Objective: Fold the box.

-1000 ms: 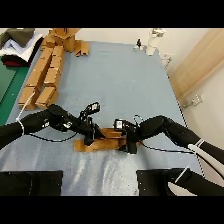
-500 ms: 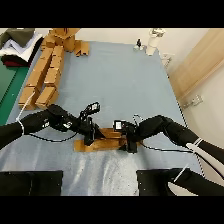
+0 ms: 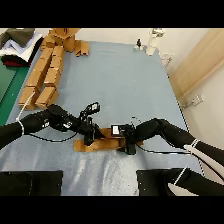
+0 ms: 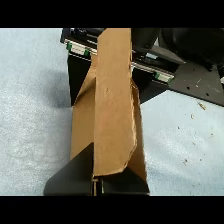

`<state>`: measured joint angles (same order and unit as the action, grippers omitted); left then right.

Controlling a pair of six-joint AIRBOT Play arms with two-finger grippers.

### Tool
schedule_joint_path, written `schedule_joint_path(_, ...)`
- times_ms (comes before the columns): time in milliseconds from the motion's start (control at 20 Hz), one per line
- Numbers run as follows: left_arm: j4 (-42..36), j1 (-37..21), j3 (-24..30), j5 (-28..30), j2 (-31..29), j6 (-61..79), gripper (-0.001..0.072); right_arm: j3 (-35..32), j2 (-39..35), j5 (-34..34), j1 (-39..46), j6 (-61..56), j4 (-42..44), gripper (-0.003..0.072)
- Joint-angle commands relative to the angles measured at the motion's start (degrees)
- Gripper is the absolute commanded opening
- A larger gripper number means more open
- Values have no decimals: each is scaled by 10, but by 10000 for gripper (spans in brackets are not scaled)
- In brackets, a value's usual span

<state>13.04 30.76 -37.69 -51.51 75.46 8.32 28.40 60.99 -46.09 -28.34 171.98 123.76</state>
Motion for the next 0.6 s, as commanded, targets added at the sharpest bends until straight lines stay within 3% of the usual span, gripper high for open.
schedule_joint_path(0,0,0,0,0,0,0,12,0,0,19,-10,0,-5,677)
schedule_joint_path(150,0,0,0,0,0,0,12,0,-4,9,-10,0,-4,631)
schedule_joint_path(450,0,0,0,0,0,0,12,-4,-19,-2,-10,0,-7,628)
schedule_joint_path(550,0,0,0,0,0,0,12,-16,-19,12,-10,0,-5,569)
